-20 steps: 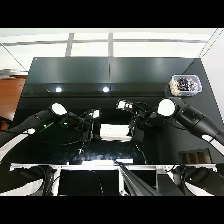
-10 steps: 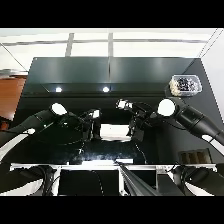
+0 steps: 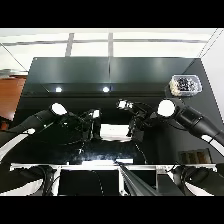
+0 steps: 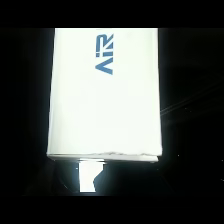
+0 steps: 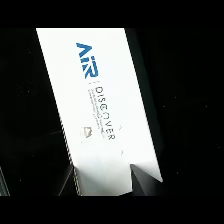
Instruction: Fold the box and place the chain.
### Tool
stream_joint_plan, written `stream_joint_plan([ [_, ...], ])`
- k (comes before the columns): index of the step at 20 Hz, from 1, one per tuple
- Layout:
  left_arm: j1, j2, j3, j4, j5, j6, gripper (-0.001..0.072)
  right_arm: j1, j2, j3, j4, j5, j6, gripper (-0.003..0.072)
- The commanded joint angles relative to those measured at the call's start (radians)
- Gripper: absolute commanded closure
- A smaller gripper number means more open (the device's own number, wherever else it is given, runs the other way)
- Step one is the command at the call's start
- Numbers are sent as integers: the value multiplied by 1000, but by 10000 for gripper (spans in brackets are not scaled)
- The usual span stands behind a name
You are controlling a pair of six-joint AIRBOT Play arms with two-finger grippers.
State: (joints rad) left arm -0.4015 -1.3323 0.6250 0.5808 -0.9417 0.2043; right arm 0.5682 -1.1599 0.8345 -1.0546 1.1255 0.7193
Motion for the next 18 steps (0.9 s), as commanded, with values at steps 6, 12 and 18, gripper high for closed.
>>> stream_joint_plan([
  [6,1,0,0,0,0,3,316,-136,106,94,-1,144,170,268],
  [12,1,0,0,0,1,3,316,-320,126,-55,209,205,495,665],
  [18,1,0,0,0,1,3,316,-144,75,-230,717,-174,442,665],
])
